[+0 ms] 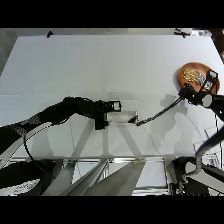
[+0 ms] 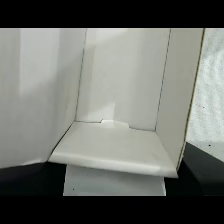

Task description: Fold the box and place the chain.

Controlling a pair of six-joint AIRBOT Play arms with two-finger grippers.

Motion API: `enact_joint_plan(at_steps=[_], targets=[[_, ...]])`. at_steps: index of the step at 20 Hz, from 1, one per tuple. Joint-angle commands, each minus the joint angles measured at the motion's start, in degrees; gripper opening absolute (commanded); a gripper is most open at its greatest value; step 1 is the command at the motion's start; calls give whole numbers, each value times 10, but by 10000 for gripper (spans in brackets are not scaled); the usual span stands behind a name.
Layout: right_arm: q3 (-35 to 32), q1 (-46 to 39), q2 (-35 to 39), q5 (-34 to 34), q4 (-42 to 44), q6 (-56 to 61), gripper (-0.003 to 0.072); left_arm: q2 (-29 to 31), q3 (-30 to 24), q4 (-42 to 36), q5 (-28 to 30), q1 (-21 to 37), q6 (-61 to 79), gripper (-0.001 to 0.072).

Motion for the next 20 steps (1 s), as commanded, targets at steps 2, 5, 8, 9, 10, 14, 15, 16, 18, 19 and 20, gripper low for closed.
enact_joint_plan(at_steps=[2,5,8,9,10,14,15,16,18,19,20], targets=[[0,0,-35,-31,-2,3,408,0,0,0,0,0,0,396],[0,0,-39,-49,-2,3,324,0,0,0,0,0,0,396],[0,0,-39,-75,-2,3,177,0,0,0,0,0,0,396],[0,0,-39,-77,-2,3,127,0,0,0,0,0,0,396],[0,0,-39,-76,-2,2,38,0,0,0,0,0,0,396],[0,0,-38,-75,-2,1,19,0,0,0,0,0,0,396],[0,0,-38,-73,-1,1,19,0,0,0,0,0,0,396],[0,2,-37,-71,0,1,19,0,0,0,0,0,0,396],[0,15,-23,-68,0,-3,18,0,0,0,0,0,0,396],[0,25,-9,-68,0,-4,16,0,0,0,0,0,0,396],[0,37,10,-65,0,-7,16,0,0,0,0,0,0,396]])
